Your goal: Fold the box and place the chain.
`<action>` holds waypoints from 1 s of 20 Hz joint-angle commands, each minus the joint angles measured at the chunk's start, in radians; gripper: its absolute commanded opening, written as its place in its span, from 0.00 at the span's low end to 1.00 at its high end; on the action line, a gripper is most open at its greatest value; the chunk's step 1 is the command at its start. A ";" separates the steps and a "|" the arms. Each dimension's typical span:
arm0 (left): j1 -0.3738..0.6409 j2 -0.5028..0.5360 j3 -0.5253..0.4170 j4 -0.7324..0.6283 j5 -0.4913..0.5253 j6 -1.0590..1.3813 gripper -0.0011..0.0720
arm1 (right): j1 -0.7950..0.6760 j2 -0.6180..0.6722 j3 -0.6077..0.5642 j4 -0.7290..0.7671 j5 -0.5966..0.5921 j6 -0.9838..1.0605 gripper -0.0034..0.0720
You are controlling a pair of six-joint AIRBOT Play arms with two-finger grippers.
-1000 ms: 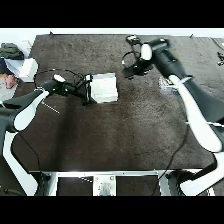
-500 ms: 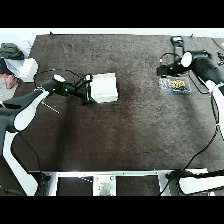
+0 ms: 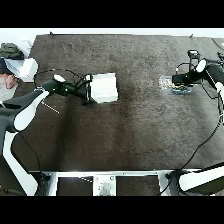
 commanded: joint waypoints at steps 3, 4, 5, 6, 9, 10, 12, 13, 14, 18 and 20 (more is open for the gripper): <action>0.000 0.000 0.000 0.000 0.000 0.000 0.65 | -0.055 -0.078 0.090 -0.056 0.077 -0.009 0.56; 0.000 0.000 0.000 0.000 0.000 0.000 0.65 | -0.059 -0.091 0.112 -0.068 0.094 -0.009 0.56; 0.000 0.000 0.000 0.000 0.000 0.000 0.65 | -0.063 -0.102 0.131 -0.081 0.103 -0.008 0.56; 0.000 0.000 0.000 0.000 0.000 0.000 0.65 | -0.069 -0.108 0.143 -0.088 0.111 -0.008 0.56; 0.000 0.000 0.000 0.000 0.000 0.000 0.65 | -0.078 -0.124 0.153 -0.097 0.119 -0.009 0.56; 0.000 0.000 0.000 0.000 0.000 0.000 0.65 | -0.078 -0.131 0.153 -0.103 0.115 -0.009 0.56; 0.000 0.000 0.000 0.000 0.000 0.000 0.65 | -0.075 -0.153 0.153 -0.102 0.103 -0.013 0.56; 0.000 0.000 0.000 0.000 0.000 0.000 0.65 | -0.072 -0.165 0.153 -0.102 0.099 -0.013 0.56; 0.000 0.000 0.000 0.000 0.000 0.000 0.65 | -0.068 -0.176 0.153 -0.102 0.101 -0.013 0.56; 0.000 0.000 0.000 0.000 0.000 0.000 0.65 | -0.061 -0.194 0.153 -0.103 0.098 -0.015 0.40; 0.000 0.000 0.000 0.000 0.000 0.000 0.65 | -0.063 -0.194 0.153 -0.103 0.097 -0.015 0.40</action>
